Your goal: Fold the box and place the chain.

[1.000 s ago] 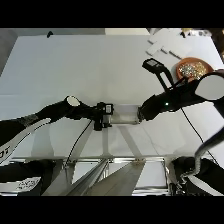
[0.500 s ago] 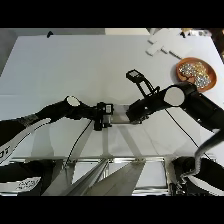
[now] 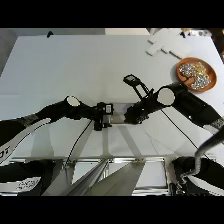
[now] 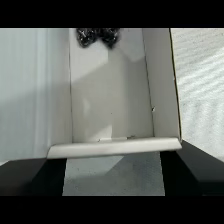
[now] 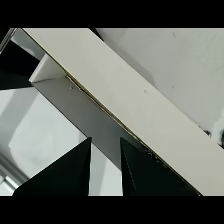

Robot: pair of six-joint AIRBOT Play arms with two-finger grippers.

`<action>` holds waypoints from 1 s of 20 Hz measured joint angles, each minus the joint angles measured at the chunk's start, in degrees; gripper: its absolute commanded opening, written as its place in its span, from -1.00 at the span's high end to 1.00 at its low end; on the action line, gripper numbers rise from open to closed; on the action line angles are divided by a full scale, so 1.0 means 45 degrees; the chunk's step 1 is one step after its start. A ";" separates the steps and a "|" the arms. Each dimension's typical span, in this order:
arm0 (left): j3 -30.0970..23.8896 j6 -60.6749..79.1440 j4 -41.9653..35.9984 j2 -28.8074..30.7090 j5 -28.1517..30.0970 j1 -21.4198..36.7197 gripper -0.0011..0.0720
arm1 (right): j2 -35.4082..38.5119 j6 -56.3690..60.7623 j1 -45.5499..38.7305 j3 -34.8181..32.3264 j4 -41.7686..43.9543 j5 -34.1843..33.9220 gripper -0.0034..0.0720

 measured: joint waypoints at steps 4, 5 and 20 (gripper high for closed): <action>0.0000 0.0000 -0.0005 0.0000 0.0000 0.0000 0.94 | 0.0505 0.0087 0.0000 0.0000 -0.0039 0.0597 0.44; 0.0000 0.0000 0.0000 0.0000 0.0000 0.0000 0.94 | 0.0792 0.0296 0.0005 0.0000 -0.0316 0.0792 0.44; 0.0000 0.0000 0.0000 0.0000 0.0000 0.0000 0.94 | 0.1554 0.1598 -0.2550 -0.1909 -0.3725 0.0695 0.15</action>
